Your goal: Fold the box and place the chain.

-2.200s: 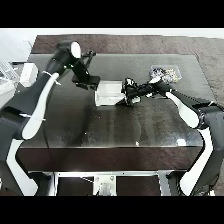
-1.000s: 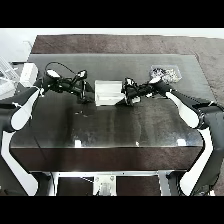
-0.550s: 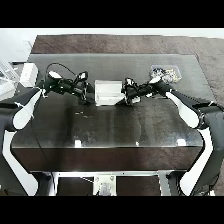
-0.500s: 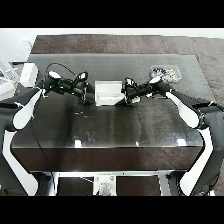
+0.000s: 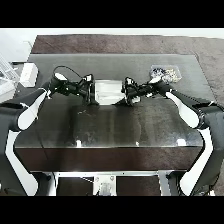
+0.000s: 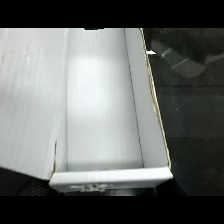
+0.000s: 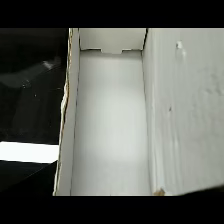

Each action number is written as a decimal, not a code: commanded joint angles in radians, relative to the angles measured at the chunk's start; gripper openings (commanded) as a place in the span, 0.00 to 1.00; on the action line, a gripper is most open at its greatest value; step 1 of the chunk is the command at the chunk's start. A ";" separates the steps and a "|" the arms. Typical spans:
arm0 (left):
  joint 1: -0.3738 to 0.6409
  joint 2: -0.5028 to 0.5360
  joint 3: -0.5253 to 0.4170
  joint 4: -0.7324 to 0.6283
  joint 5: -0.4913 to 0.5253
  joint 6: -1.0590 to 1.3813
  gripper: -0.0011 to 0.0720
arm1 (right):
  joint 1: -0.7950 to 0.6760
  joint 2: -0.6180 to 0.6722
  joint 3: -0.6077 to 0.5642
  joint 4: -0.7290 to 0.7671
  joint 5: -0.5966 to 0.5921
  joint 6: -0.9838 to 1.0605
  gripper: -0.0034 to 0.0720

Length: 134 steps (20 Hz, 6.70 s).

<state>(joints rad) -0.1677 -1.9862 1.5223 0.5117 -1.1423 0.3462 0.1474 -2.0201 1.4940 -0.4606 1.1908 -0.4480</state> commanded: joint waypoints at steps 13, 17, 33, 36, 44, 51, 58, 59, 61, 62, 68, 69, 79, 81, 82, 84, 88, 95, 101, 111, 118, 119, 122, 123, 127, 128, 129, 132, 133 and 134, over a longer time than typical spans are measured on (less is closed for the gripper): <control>-0.009 -0.031 0.000 -0.055 0.034 0.029 0.74 | 0.001 0.000 0.000 -0.001 0.003 -0.001 0.70; -0.008 -0.031 0.000 -0.049 0.032 0.029 0.74 | 0.001 0.000 0.000 -0.001 0.003 -0.001 0.70; -0.008 -0.031 0.000 -0.049 0.034 0.029 0.74 | 0.001 0.000 0.000 0.000 0.005 0.000 0.70; -0.008 -0.031 0.000 -0.049 0.034 0.029 0.74 | 0.000 0.002 0.000 0.006 0.007 -0.001 0.97; -0.008 -0.031 0.000 -0.049 0.034 0.029 0.74 | -0.048 0.057 0.000 -0.040 0.016 -0.041 1.00; -0.008 -0.031 0.000 -0.049 0.034 0.029 0.74 | -0.151 0.184 0.000 -0.100 0.149 0.103 0.93; -0.008 -0.031 0.000 -0.049 0.032 0.029 0.74 | -0.084 0.245 -0.001 -0.074 0.232 0.116 0.05; -0.009 -0.031 0.000 -0.049 0.032 0.028 0.74 | -0.057 0.240 -0.002 -0.074 0.198 0.117 0.05; -0.009 -0.031 0.000 -0.049 0.032 0.029 0.74 | -0.010 0.232 -0.002 -0.075 0.084 0.128 0.05; -0.009 -0.031 0.000 -0.049 0.032 0.029 0.74 | 0.005 0.230 -0.002 -0.073 0.017 0.137 0.05; -0.009 -0.031 0.000 -0.049 0.031 0.017 0.74 | 0.019 0.210 0.001 -0.071 -0.179 0.137 0.05; -0.008 -0.031 0.000 -0.049 0.030 0.017 0.74 | 0.016 0.202 0.004 -0.072 -0.197 0.137 0.05; -0.009 -0.031 0.000 -0.049 0.005 0.017 0.74 | 0.005 0.094 0.098 -0.075 -0.203 0.138 0.05; -0.009 -0.031 0.000 -0.049 0.005 0.018 0.74 | 0.005 0.077 0.097 -0.077 -0.151 0.172 0.05; -0.008 -0.031 0.000 -0.049 0.005 0.018 0.74 | 0.005 0.070 0.097 -0.084 -0.137 0.183 0.05; -0.008 -0.031 0.000 -0.049 0.005 0.018 0.74 | 0.005 0.063 0.087 -0.091 -0.123 0.183 0.05; -0.009 -0.031 0.000 -0.049 0.006 0.018 0.74 | 0.005 0.069 0.075 -0.105 -0.123 0.150 0.05; -0.009 -0.031 0.000 -0.049 0.008 0.018 0.74 | -0.047 0.266 0.068 0.000 -0.087 0.219 0.05; -0.008 -0.031 0.000 -0.049 0.008 0.018 0.74 | -0.092 0.416 -0.177 -0.042 -0.122 0.203 0.05; -0.008 -0.031 0.000 -0.049 0.008 0.018 0.74 | -0.104 0.327 -0.276 -0.130 -0.120 0.131 0.85; -0.009 -0.031 0.000 -0.049 0.008 0.018 0.74 | -0.093 0.294 -0.272 -0.062 -0.164 0.034 0.85; -0.008 -0.031 0.000 -0.049 0.008 0.018 0.74 | -0.092 0.293 -0.272 -0.056 -0.172 0.020 0.85; -0.008 -0.031 0.000 -0.049 0.008 0.018 0.74 | -0.091 0.285 -0.272 -0.034 -0.178 -0.002 0.85; -0.009 -0.031 0.000 -0.049 0.008 0.018 0.74 | -0.088 0.280 -0.270 -0.021 -0.178 -0.002 0.85; -0.009 -0.031 0.000 -0.049 0.008 0.018 0.74 | -0.058 0.260 -0.266 -0.021 -0.182 -0.003 0.85; -0.009 -0.031 0.000 -0.049 0.008 0.018 0.74 | -0.049 0.256 -0.266 -0.022 -0.183 -0.011 0.83; -0.009 -0.031 0.000 -0.049 0.008 0.018 0.74 | -0.042 0.254 -0.266 -0.022 -0.192 -0.027 0.65; -0.009 -0.031 0.000 -0.049 0.008 0.018 0.74 | -0.042 0.254 -0.266 0.024 -0.204 -0.067 0.38; -0.008 -0.031 0.000 -0.049 0.008 0.018 0.74 | -0.041 0.254 -0.266 0.048 -0.203 -0.069 0.33; -0.008 -0.031 0.000 -0.049 0.008 0.018 0.74 | -0.037 0.254 -0.266 0.071 -0.204 -0.069 0.32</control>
<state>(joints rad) -0.1768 -2.0174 1.5223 0.4625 -1.1347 0.3641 0.1028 -1.7638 1.2278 -0.4435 0.9928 -0.4946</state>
